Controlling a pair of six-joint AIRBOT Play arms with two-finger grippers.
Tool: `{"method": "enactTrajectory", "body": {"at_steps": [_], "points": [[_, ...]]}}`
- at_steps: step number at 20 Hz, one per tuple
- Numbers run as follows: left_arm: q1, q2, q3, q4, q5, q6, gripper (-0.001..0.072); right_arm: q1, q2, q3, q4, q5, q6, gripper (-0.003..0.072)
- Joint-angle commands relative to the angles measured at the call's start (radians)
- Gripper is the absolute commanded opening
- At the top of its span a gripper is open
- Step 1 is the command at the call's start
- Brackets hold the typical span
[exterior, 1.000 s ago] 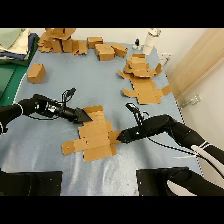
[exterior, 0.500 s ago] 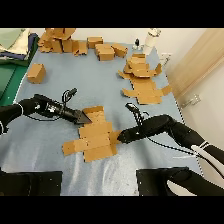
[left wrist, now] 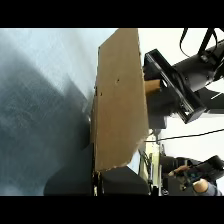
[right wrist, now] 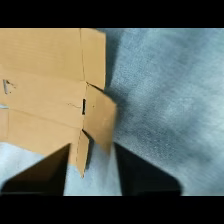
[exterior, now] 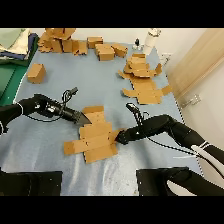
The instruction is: Fold the box.
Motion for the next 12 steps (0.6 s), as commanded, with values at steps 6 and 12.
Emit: {"method": "enactTrajectory", "body": {"at_steps": [6, 12], "points": [[-0.131, 0.068, 0.093, 0.073, 0.050, 0.165, 0.0010, -0.164, 0.001, 0.233, -0.441, -0.058, 0.348, 0.0471], [-0.296, 0.255, -0.048, 0.039, 0.373, 0.336, 0.0009, -0.183, 0.013, 0.277, -0.421, -0.093, 0.355, 0.0013]]}}
